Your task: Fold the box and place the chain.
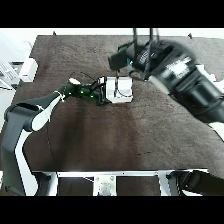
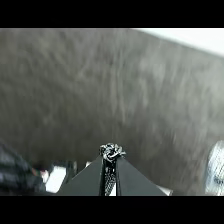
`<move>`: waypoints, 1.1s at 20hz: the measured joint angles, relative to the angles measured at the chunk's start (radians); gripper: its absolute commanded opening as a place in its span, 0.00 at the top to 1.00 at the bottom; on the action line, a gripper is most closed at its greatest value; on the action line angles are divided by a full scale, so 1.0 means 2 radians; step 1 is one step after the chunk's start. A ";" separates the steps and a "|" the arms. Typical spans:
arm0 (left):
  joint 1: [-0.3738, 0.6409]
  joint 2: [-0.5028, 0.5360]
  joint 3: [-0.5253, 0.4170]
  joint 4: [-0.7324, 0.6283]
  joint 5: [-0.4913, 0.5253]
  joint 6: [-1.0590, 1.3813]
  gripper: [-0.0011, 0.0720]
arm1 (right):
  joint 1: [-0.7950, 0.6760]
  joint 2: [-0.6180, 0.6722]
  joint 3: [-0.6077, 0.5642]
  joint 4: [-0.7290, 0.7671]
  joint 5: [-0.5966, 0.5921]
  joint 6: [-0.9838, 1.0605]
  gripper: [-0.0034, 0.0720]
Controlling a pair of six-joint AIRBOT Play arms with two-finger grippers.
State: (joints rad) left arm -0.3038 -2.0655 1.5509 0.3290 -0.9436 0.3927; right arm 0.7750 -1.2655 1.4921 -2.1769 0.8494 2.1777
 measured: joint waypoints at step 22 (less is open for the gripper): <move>0.000 0.000 0.000 0.000 0.000 0.000 0.35 | -0.092 -0.048 -0.125 0.049 -0.180 0.093 0.95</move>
